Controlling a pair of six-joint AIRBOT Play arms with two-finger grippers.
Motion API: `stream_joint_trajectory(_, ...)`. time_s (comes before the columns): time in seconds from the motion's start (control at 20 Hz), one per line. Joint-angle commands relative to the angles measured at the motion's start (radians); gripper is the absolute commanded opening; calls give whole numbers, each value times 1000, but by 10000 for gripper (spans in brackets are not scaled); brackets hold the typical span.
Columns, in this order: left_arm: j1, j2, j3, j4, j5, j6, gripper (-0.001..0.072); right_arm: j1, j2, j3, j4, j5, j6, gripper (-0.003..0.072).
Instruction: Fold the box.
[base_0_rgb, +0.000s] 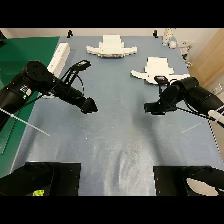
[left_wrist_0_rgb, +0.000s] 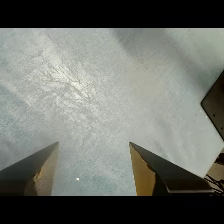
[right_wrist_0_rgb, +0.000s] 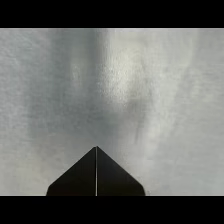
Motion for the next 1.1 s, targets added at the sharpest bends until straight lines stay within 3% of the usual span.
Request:
stream_joint_trajectory(0.0,0,-1,0,0,0,0,691,0,-1,1,19,62,1,7)
stream_joint_trajectory(0.35,0,-1,0,0,0,0,691,-1,-1,13,-12,174,82,0)
stream_joint_trajectory(0.55,0,-1,0,0,0,0,691,-14,-1,19,-70,235,233,-1)
stream_joint_trajectory(0.65,0,-1,0,0,0,0,691,-116,-21,90,-92,176,218,1)
stream_joint_trajectory(0.7,0,-1,0,0,0,0,692,-208,-45,156,-80,127,179,64)
stream_joint_trajectory(0.75,0,-1,0,0,0,0,691,-312,-77,230,-50,88,114,203)
stream_joint_trajectory(0.85,0,-1,0,0,0,0,691,-521,-169,388,76,39,-74,296)
stream_joint_trajectory(0.9,0,-1,0,0,0,0,691,-612,-227,466,151,16,-150,395)
stream_joint_trajectory(1.05,0,-1,0,0,0,0,691,-824,-429,689,373,-56,-304,407)
